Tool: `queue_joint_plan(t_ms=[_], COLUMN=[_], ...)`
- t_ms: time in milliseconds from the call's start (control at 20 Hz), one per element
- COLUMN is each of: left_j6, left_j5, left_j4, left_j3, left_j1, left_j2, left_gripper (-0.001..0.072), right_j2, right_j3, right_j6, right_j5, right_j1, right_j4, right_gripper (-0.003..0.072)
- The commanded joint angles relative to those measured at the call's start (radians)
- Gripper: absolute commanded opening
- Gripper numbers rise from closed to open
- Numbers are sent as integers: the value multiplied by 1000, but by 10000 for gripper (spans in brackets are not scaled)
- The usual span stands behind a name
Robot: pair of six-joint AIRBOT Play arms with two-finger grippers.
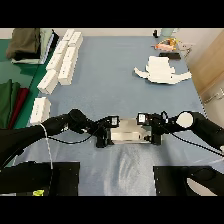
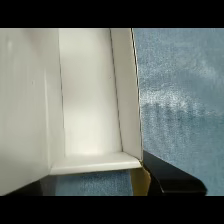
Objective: Fold the box.
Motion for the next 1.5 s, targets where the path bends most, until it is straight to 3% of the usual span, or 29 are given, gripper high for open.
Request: queue_joint_plan(t_ms=[0,450,650,800,900,1050,1450], left_j6=[0,0,0,0,0,0,0], left_j5=[3,3,3,3,2,3,3], left_j4=[0,0,0,0,0,0,0], left_j3=[1,1,1,1,1,1,1], left_j1=[1,1,1,1,1,1,1], left_j2=[0,0,0,0,0,0,0], left_gripper=[597,597,597,598,597,598,597], right_j2=[65,230,385,444,459,455,455], right_j3=[2,2,2,2,2,-1,-1], right_j6=[2,153,397,606,755,838,1083], right_j5=[29,69,104,176,229,313,351], right_j1=[-28,-32,-31,-31,-31,-31,-21], right_j4=[-39,-50,-29,53,188,341,451], right_gripper=[651,651,651,651,651,651,652])
